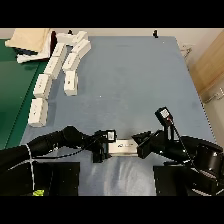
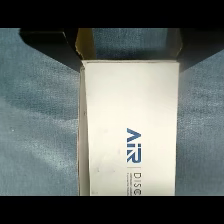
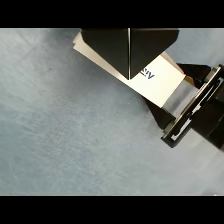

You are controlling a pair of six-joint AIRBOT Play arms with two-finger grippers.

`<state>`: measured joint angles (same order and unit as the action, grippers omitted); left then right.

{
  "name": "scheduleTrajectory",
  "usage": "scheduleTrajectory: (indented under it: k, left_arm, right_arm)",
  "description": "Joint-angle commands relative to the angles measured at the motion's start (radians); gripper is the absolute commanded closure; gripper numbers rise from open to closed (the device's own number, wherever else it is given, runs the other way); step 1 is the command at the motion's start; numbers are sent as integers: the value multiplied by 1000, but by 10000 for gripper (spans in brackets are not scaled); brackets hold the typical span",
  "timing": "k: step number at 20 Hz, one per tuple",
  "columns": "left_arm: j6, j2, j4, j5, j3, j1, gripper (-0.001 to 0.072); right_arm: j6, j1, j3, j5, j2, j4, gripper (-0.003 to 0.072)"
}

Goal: Fold the box.

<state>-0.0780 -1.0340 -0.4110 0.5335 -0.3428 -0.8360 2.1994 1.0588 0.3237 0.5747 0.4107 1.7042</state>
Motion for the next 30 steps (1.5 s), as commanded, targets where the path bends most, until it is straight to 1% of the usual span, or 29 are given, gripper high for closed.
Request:
scheduleTrajectory:
  k: [1, 6, 8, 10, 12, 14, 16, 18, 20, 23, 26, 28, 30]
  left_arm:
    - [0, 0, 0, 0, 0, 1, 268]
    - [0, 6, -1, -3, -20, 2, 268]
    - [0, 33, -1, -9, -34, 2, 268]
    - [46, 74, -5, -47, -35, 3, 268]
    - [152, 112, -66, -127, -35, 3, 268]
    - [339, 132, -190, -184, -35, 39, 268]
    - [570, 134, -360, -167, -35, 133, 268]
    - [757, 134, -529, -115, -37, 269, 269]
    - [872, 137, -634, -57, -47, 429, 268]
    - [893, 159, -652, -35, -70, 666, 268]
    - [917, 182, -652, -26, -92, 864, 268]
    - [917, 182, -652, -5, -98, 970, 268]
    - [917, 182, -652, 11, -98, 1033, 269]
  right_arm:
    - [174, 0, 2, 31, 0, 84, 685]
    - [266, 0, 2, 66, 0, 132, 685]
    - [303, 0, 2, 92, -1, 156, 685]
    - [374, 0, 2, 99, -1, 207, 685]
    - [454, 0, 3, 103, -1, 293, 685]
    - [559, 0, 21, 158, -1, 406, 685]
    - [619, 0, 59, 262, -1, 509, 685]
    - [622, 0, 102, 364, -1, 557, 685]
    - [621, 0, 129, 415, -1, 573, 685]
    - [621, 0, 130, 417, 1, 576, 685]
    - [620, 0, 130, 417, 1, 578, 685]
    - [620, 0, 130, 417, 1, 578, 685]
    - [620, 0, 130, 417, 1, 583, 685]
